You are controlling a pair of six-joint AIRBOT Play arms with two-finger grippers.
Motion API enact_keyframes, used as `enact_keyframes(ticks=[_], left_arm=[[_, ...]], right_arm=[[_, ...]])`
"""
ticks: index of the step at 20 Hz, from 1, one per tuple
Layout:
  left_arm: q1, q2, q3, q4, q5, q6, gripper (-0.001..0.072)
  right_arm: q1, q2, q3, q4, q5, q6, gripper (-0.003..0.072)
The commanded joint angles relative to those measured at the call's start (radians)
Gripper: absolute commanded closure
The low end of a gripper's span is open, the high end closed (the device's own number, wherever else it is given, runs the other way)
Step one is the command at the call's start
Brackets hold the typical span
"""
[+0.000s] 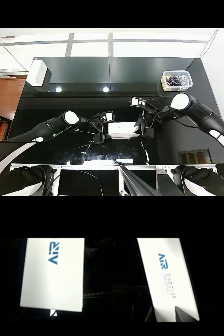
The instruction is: Fold the box and place the chain.
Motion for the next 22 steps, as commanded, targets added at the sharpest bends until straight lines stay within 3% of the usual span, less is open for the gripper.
enact_keyframes(ticks=[1,6,8,11,14,19,22], left_arm=[[0.000,0.000,0.000,0.002,-0.002,0.003,0.0432],[0.000,0.000,0.000,0.002,-0.002,0.003,0.0432],[0.000,0.000,0.000,0.002,-0.001,0.003,0.0432],[0.000,0.000,0.000,0.002,0.002,0.003,0.0433],[0.000,0.000,0.000,0.002,0.003,0.003,0.0432],[0.000,0.000,0.000,0.002,0.003,0.003,0.0433],[0.000,0.000,0.000,0.002,0.005,0.003,0.0432]], right_arm=[[0.002,0.076,0.003,0.006,-0.005,0.079,0.0327],[-0.009,0.158,0.003,0.010,0.029,0.302,0.0341],[-0.056,0.158,0.000,0.011,0.063,0.450,0.0670],[-0.135,0.155,-0.038,0.164,0.070,0.527,0.0675],[-0.122,0.105,-0.096,0.364,0.050,0.606,0.0677],[-0.006,-0.026,-0.100,0.448,-0.088,0.665,0.0676],[-0.002,-0.068,-0.101,0.446,-0.108,0.712,0.0676]])
